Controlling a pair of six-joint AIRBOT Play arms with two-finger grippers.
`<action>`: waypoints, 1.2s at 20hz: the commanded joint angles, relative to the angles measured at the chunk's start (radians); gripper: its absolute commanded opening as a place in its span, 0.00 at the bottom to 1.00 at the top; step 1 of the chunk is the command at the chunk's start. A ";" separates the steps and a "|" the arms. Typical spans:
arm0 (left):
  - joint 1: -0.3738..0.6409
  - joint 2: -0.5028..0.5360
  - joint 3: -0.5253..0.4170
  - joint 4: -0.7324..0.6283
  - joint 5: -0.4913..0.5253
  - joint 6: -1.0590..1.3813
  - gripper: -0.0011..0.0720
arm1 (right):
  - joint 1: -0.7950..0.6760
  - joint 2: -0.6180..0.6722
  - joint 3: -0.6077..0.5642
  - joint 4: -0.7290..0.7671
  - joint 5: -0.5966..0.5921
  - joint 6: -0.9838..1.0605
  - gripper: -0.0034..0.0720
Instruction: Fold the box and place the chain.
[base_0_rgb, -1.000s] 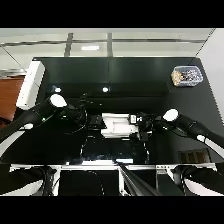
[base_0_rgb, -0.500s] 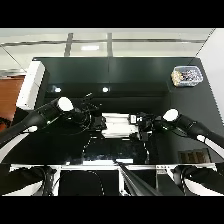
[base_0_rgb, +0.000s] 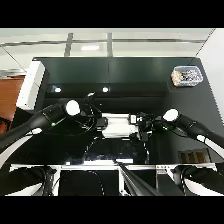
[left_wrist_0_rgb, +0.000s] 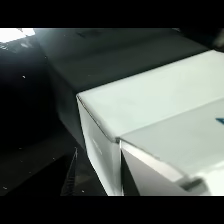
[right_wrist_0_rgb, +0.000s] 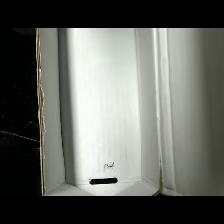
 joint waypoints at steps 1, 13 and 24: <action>-0.081 0.000 0.047 0.221 0.001 -0.217 0.46 | 0.000 -0.001 0.000 0.000 0.000 0.000 0.37; -0.203 -0.043 0.092 0.400 -0.101 -0.507 0.46 | 0.000 -0.001 0.000 0.001 0.000 0.000 0.37; -0.234 -0.191 0.275 0.382 -0.187 -0.515 0.46 | 0.000 -0.001 0.000 0.001 0.000 0.000 0.37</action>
